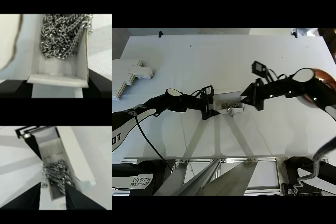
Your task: Fold the box and place the chain.
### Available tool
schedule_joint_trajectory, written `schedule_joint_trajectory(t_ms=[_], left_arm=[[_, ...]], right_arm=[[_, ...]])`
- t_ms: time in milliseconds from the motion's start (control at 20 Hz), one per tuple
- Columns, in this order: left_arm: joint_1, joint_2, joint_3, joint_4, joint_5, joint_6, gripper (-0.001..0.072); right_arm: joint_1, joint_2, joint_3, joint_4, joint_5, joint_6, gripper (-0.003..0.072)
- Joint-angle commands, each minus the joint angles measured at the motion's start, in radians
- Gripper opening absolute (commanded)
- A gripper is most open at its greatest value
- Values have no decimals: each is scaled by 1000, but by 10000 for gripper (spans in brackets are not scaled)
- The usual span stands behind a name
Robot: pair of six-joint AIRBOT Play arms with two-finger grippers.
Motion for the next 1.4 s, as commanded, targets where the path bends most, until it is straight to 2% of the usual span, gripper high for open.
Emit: schedule_joint_trajectory(t_ms=[0,250,450,650,950,1000,1100,1200,1250,1350], left_arm=[[0,0,0,0,0,0,374],[0,0,0,0,0,0,374],[0,0,0,0,0,0,374],[0,0,0,0,0,0,374],[0,0,0,0,0,0,374],[0,0,0,0,0,0,374],[0,0,0,0,0,0,374],[0,0,0,0,0,0,374],[0,0,0,0,0,0,374],[0,0,0,0,0,0,374]], right_arm=[[-76,0,-1,-115,-8,4,271],[-75,-175,-1,-161,-21,-14,272],[-38,-287,-1,-158,-56,-167,293],[10,-340,-1,-157,-132,-193,293],[52,-352,-1,-151,-248,-193,293],[57,-354,-1,-151,-259,-193,283],[59,-356,-1,-151,-269,-193,191],[59,-357,-1,-159,-269,-193,50],[59,-357,-1,-163,-269,-192,12],[59,-356,-1,-164,-269,-190,12]])
